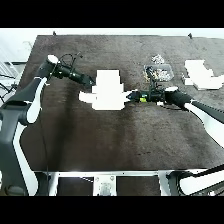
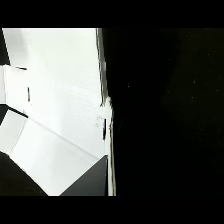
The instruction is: Fold the box and place the chain.
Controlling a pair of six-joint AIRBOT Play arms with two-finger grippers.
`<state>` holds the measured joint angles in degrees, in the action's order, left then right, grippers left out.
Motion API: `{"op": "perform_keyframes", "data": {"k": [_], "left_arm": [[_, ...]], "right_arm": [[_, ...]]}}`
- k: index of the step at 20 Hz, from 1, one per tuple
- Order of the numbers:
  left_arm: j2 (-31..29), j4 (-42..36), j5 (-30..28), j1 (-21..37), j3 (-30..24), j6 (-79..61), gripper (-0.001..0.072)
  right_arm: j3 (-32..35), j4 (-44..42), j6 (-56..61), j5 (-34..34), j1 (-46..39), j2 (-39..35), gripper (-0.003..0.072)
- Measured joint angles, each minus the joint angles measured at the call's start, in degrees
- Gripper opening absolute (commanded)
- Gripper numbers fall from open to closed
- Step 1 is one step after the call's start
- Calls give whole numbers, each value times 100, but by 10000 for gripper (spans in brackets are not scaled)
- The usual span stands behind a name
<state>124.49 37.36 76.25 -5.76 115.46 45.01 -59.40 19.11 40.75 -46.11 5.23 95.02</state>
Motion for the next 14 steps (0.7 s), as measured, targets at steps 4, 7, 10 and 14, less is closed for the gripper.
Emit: {"op": "perform_keyframes", "data": {"k": [4,7,10,14], "left_arm": [[157,-199,-55,-50,15,-127,533],[225,-332,-63,-55,17,-229,534],[192,-426,-70,11,68,-297,534],[76,-455,-68,160,271,-302,533]], "right_arm": [[0,0,-39,-2,0,0,8],[0,0,-48,-9,0,0,8],[0,15,-74,-24,0,0,9],[0,72,-85,-63,0,0,8]]}}
